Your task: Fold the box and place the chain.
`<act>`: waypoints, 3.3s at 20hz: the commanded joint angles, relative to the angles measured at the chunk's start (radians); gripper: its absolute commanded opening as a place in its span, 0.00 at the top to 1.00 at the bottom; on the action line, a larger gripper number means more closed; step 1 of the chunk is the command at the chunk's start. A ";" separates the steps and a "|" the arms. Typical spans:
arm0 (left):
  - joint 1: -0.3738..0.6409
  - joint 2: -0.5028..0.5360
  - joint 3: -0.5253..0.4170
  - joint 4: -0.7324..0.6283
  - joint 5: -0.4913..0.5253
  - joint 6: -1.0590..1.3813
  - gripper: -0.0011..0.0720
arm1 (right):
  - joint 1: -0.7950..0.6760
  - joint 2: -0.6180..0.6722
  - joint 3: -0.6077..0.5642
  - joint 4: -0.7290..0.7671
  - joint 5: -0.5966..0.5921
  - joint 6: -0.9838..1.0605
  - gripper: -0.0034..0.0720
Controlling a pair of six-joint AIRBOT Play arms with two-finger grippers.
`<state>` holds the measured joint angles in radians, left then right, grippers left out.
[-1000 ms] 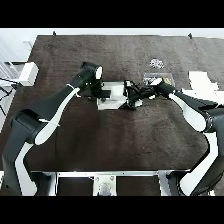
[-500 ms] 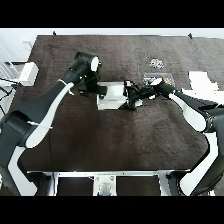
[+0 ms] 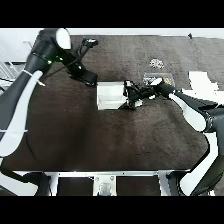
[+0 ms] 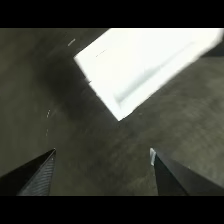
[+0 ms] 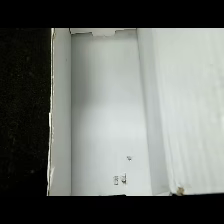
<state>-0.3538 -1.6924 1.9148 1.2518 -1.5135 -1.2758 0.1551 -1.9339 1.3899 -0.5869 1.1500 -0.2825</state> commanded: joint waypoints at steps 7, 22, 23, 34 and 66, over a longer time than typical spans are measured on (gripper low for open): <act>0.144 0.013 -0.090 -0.360 0.120 0.646 0.18 | -0.001 0.000 0.000 0.000 0.000 0.000 0.18; 0.207 0.014 -0.532 -0.477 0.435 1.382 0.02 | -0.001 0.000 0.000 0.000 0.000 0.000 0.18; 0.207 0.014 -0.531 -0.493 0.440 1.382 0.02 | -0.001 0.000 0.000 0.000 0.000 0.000 0.18; 0.207 -0.116 -0.529 -0.609 0.422 1.554 0.00 | -0.001 0.000 0.000 0.000 0.000 0.000 0.18; 0.194 -0.212 -0.431 -0.616 0.296 1.495 0.01 | -0.001 0.000 0.000 0.000 0.000 0.000 0.18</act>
<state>-0.1490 -1.9022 1.4799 0.6437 -1.2129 0.2047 0.1551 -1.9339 1.3899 -0.5865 1.1500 -0.2821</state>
